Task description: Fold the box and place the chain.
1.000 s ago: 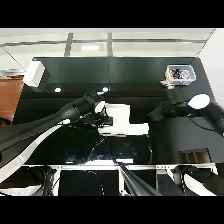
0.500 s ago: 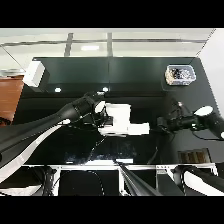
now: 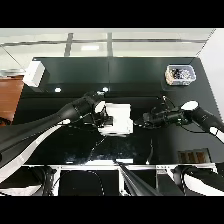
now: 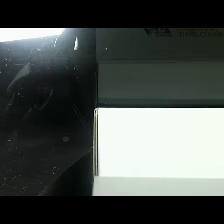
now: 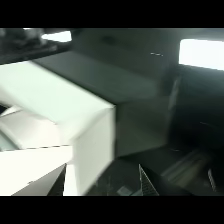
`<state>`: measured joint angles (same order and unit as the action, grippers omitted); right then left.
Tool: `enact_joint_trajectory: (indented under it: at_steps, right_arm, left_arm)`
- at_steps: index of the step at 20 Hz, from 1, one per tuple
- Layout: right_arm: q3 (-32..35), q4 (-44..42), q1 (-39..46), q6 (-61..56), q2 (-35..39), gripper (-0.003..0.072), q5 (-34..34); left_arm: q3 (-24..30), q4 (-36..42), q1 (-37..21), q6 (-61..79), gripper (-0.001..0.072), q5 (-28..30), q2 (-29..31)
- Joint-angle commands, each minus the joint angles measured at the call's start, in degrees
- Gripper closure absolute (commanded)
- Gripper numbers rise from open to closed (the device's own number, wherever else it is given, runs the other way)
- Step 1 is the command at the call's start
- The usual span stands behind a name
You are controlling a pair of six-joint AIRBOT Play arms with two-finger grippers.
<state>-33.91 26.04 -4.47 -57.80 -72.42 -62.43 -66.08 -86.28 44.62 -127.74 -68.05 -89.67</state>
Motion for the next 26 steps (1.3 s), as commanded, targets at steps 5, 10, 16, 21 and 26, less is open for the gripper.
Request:
enact_joint_trajectory:
  at_steps: [5, 10, 16, 21, 26]
  right_arm:
    - [-3.06, -0.85, -5.99, -0.22, -0.11, 0.0183, -2.19]
    - [-4.68, 1.14, -11.10, -5.46, -0.11, 0.0220, 2.62]
    - [-7.87, 11.61, -17.03, -16.87, -0.11, 0.0327, 7.98]
    - [-10.75, 23.71, -19.85, -27.12, -0.11, 0.0327, 8.48]
    - [-11.72, 28.65, -22.95, -29.59, -0.13, 0.0327, 9.20]
  left_arm:
    - [-0.02, -0.02, -0.04, 0.02, 0.0681, 0.07, 0.02]
    - [-0.02, -0.02, -0.04, 0.02, 0.0681, 0.07, 0.02]
    - [-0.02, -0.02, -0.04, 0.02, 0.0681, 0.11, 0.02]
    - [-0.02, -0.02, -0.04, 0.02, 0.0681, 0.09, 0.02]
    - [-0.02, -0.02, -0.04, 0.02, 0.0681, 0.09, 0.02]
